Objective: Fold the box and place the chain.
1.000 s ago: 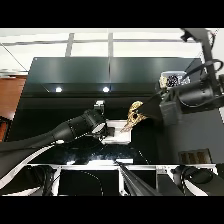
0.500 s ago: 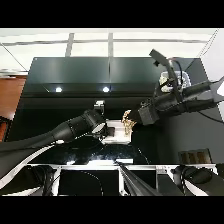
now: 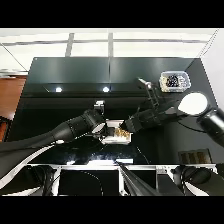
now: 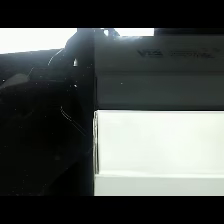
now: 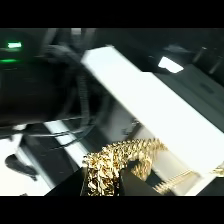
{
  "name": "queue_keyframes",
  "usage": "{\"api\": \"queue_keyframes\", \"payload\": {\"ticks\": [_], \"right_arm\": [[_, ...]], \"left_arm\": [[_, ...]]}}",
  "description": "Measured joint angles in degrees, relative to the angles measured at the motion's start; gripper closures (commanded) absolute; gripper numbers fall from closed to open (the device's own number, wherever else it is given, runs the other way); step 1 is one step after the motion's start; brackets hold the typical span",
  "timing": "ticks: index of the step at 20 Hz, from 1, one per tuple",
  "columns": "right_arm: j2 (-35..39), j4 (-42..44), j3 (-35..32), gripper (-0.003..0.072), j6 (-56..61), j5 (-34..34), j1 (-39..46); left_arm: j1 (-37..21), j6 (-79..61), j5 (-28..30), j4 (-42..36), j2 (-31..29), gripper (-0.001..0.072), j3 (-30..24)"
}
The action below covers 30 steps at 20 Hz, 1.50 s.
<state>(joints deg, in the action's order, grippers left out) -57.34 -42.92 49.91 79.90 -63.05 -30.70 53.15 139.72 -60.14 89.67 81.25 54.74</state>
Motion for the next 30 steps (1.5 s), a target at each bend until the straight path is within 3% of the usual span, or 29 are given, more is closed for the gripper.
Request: {"api": "queue_keyframes", "payload": {"ticks": [1,5,8,9,10,16,22,28,29,30], "right_arm": [[-0.35,-0.57,-0.59,0.0303,-0.02,0.70,0.09],[1.49,-2.86,-1.51,0.0304,-3.69,-3.93,6.45],[6.56,-9.88,-4.76,0.0303,-8.57,-6.56,14.82],[8.11,-11.85,-7.19,0.0223,-11.41,-6.10,17.22],[9.16,-13.00,-9.66,-0.0034,-14.34,-4.59,18.80],[9.79,-14.32,-22.03,-0.0034,-43.01,9.88,15.80],[0.66,-3.58,-24.59,-0.0034,-71.67,15.93,8.57],[-3.98,3.82,-24.98,-0.0034,-82.09,21.00,6.71],[-4.79,4.39,-24.98,0.0026,-82.73,21.51,6.56],[-5.51,4.96,-24.98,0.0196,-83.14,22.10,6.49]], "left_arm": [[0.00,0.00,0.02,-0.04,0.00,0.0680,0.00],[0.00,0.00,0.02,-0.13,0.00,0.0679,0.00],[0.00,0.00,0.02,-0.15,0.00,0.0679,0.00],[0.00,0.00,0.04,-0.15,0.00,0.0679,0.00],[0.00,0.00,0.07,-0.15,0.00,0.0679,0.00],[0.00,0.00,0.83,-0.17,0.00,0.0679,0.00],[0.00,0.02,0.94,-0.24,0.00,0.0679,0.00],[0.00,0.15,0.09,-0.35,0.00,0.0679,0.00],[0.00,0.15,-0.28,-0.35,0.00,0.0679,0.00],[0.00,0.13,-0.35,-0.35,0.00,0.0679,0.00]]}}
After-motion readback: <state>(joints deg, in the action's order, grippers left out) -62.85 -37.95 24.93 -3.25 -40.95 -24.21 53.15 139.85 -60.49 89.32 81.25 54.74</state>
